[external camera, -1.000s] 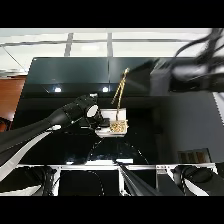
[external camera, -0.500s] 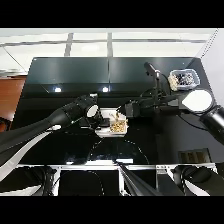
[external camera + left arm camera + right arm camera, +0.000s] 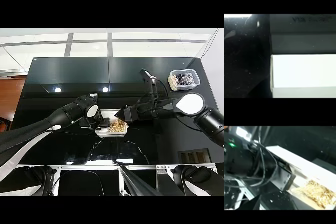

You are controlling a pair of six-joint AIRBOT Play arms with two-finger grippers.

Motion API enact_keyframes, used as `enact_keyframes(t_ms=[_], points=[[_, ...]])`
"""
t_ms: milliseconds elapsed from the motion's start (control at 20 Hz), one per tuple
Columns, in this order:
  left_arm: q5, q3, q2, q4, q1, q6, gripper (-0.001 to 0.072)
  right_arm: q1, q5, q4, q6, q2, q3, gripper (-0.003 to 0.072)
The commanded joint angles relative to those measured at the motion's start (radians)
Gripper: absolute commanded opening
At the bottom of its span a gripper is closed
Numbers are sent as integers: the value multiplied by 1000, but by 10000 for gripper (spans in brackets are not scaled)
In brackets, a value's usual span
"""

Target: Fold the box and place the chain.

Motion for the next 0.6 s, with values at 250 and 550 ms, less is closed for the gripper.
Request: enact_keyframes(t_ms=[250, 550], points=[[-2, 0, 0, 0, 0, 0, 29, -197, 175, -440, -83, -1, -23, 416], [-2, 0, 0, 0, 0, 0, 29, -166, -103, -428, -736, -52, -237, 698]])
